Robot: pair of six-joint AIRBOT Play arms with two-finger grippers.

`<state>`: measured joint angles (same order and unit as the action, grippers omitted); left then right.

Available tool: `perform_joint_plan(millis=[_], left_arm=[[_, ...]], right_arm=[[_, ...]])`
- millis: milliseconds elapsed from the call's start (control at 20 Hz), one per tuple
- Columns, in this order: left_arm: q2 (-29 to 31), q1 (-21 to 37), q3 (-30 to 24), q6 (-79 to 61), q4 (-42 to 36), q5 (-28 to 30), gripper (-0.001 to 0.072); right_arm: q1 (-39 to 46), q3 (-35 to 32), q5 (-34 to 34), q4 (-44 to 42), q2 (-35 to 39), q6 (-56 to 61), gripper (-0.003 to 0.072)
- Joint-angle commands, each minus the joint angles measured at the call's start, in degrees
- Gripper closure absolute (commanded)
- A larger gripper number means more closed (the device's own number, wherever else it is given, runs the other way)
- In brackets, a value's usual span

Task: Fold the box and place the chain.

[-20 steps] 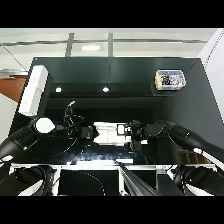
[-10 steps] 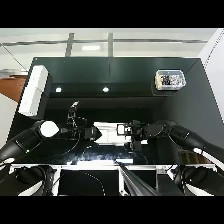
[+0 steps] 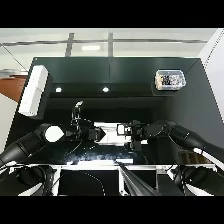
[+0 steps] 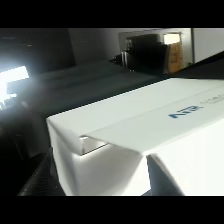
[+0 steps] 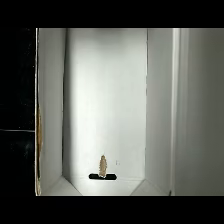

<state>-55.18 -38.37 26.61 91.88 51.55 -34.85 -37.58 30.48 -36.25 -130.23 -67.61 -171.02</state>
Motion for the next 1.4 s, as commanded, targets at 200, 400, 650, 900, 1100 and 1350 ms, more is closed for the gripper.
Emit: perform_joint_plan(millis=[200,400,650,900,1100,1350], left_arm=[[-0.44,-1.51,0.07,5.51,6.45,1.81,0.0003],[-1.4,-1.66,0.07,6.14,6.49,1.68,0.0003],[-3.04,-1.66,0.11,6.34,6.45,1.46,0.0004],[-4.92,-4.7,1.88,13.22,10.54,1.44,0.0019],[-5.01,-8.09,4.17,29.11,25.2,-3.08,0.0024],[-9.16,-11.28,10.23,36.11,34.73,-10.51,0.0118]], right_arm=[[-0.04,0.0,0.0,0.0,-0.04,0.0,0.0138],[-0.04,0.0,0.0,0.0,-0.04,0.0,0.0138],[-0.04,0.0,0.0,0.0,-0.04,0.0,0.0138],[-0.04,-0.02,0.0,0.0,-0.04,0.02,0.0138],[-0.04,0.0,-0.02,0.0,-0.04,0.02,0.0138],[-0.04,-0.02,-0.02,0.02,-0.04,0.04,0.0138]])
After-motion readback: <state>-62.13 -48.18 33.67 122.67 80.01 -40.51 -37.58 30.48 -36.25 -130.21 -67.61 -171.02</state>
